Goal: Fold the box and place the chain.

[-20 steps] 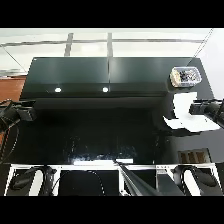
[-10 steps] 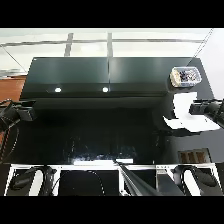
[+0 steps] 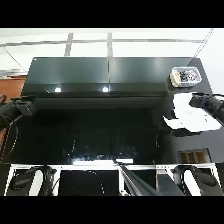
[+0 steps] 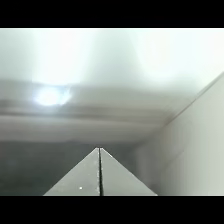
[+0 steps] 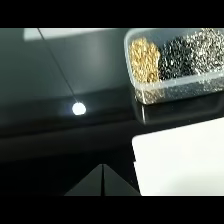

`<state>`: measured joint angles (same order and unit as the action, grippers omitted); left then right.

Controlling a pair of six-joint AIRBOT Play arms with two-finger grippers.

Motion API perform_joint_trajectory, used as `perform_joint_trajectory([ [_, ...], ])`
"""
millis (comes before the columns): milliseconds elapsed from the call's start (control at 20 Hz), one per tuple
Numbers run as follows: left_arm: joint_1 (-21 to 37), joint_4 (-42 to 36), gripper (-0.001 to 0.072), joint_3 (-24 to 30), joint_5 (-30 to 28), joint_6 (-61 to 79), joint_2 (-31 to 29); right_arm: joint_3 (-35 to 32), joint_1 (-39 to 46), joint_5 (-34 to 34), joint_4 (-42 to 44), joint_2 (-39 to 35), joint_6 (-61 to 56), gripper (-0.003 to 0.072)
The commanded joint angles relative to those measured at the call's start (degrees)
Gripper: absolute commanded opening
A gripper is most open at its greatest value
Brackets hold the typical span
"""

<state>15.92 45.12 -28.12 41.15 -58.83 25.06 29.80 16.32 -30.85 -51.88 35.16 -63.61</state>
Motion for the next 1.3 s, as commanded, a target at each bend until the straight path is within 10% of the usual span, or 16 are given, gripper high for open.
perform_joint_trajectory([
  [0,-0.13,-12.79,0.0053,2.89,-5.31,-0.07,5.01,-0.20,-0.07,5.84,6.40,6.29,0.00,0.0146],
  [100,-1.66,-13.44,0.0528,2.97,-1.36,-0.04,11.52,-0.04,-0.02,2.38,6.10,12.44,-0.09,0.0720],
  [150,-2.60,-13.51,0.0715,2.60,-0.04,-0.09,14.78,0.57,-0.02,-1.73,5.20,14.67,-0.83,0.0720],
  [350,-4.81,-6.67,0.0715,-4.76,8.87,0.52,24.59,6.97,0.13,-6.73,-6.01,18.05,-8.13,0.0720],
  [650,-12.07,39.34,0.0715,-20.81,18.27,-36.15,31.12,29.31,9.57,-11.80,-49.66,32.61,-36.79,0.0720],
  [900,-12.31,38.75,0.0714,-21.70,17.70,-38.49,31.15,46.82,23.58,-33.55,-42.36,51.63,-26.58,0.0720],
  [1250,-12.31,36.09,0.0714,-21.70,17.97,-38.49,31.21,47.95,25.33,-40.81,-32.24,58.80,1.84,0.0720],
])
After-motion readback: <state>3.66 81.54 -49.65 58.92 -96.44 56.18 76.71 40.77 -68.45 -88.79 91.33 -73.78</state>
